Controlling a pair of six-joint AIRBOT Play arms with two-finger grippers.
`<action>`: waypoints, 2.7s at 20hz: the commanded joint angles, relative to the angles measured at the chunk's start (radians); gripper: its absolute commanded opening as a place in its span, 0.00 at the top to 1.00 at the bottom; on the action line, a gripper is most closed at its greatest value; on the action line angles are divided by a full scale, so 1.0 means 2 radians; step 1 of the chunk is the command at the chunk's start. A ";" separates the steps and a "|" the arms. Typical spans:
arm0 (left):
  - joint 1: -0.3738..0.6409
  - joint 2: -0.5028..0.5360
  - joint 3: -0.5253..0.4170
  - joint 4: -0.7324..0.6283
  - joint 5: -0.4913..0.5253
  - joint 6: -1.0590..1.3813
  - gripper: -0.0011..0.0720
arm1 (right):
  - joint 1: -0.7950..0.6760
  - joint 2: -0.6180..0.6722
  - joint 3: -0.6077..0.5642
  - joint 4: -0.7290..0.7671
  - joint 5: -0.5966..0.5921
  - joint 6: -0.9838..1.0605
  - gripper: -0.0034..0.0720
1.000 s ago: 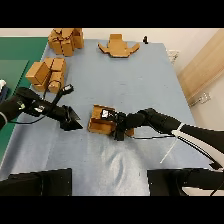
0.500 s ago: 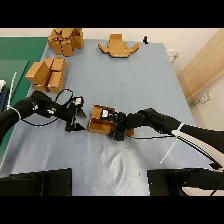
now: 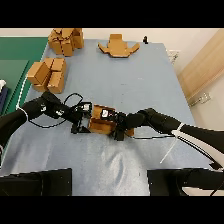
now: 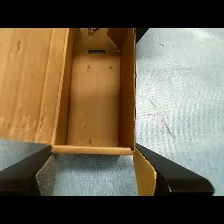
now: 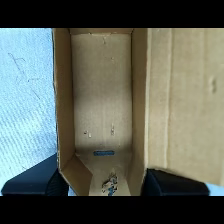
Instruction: Fold the box.
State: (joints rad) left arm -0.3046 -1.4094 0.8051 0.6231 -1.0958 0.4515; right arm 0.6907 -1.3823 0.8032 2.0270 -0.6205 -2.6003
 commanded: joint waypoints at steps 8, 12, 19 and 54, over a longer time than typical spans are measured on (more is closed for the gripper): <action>-0.020 -0.011 0.000 0.018 0.013 -0.003 0.03 | 0.000 0.000 0.000 0.000 0.000 0.000 0.74; -0.028 -0.012 0.000 0.024 0.032 -0.004 0.03 | 0.000 0.000 0.000 0.000 0.000 0.000 0.74; -0.029 -0.012 0.000 0.029 0.032 -0.013 0.51 | 0.000 0.000 0.000 0.000 0.000 0.000 0.74; -0.046 -0.012 -0.001 0.053 0.038 -0.056 0.67 | 0.000 0.011 0.000 -0.002 -0.005 0.006 0.00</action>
State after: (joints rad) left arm -0.3931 -1.4330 0.8032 0.7208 -1.0084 0.3431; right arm 0.6907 -1.3727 0.8028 2.0285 -0.6189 -2.5893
